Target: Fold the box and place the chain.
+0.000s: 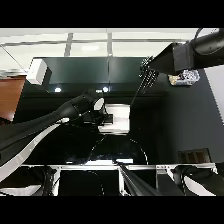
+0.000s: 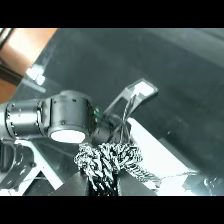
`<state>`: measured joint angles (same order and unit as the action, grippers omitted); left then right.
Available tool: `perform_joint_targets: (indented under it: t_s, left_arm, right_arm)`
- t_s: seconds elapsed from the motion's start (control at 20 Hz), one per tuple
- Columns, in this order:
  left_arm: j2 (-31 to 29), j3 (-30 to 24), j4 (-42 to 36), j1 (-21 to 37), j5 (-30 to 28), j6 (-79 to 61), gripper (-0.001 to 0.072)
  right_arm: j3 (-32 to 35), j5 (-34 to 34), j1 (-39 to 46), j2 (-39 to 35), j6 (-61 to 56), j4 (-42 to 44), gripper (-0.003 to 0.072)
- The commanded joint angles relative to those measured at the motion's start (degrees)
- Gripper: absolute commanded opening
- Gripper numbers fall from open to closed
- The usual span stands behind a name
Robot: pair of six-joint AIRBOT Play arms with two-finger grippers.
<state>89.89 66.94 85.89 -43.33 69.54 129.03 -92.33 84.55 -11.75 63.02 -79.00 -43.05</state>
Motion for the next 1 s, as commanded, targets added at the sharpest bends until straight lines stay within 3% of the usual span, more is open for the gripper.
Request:
perform_joint_targets:
  t_s: [0.0, 0.25, 0.75, 0.95]
  left_arm:
    - [0.0, -0.02, 0.02, 0.0, -0.04, -0.02, 0.0026]
    - [0.0, -0.02, 0.02, 0.0, -0.04, -0.02, 0.0026]
    - [0.0, -0.02, 0.02, 0.0, -0.04, -0.02, 0.0026]
    - [0.0, -0.02, 0.02, 0.0, -0.07, -0.02, 0.0026]
  right_arm:
    - [3.48, 0.63, -0.04, 0.04, 0.22, 0.96, 0.0012]
    - [11.02, -0.87, -0.55, 0.04, 3.43, 9.14, 0.0012]
    - [40.33, -26.03, -8.48, 0.04, 1.81, 6.27, 0.0012]
    - [47.43, -31.34, -11.5, 0.17, 1.66, 6.38, 0.0012]
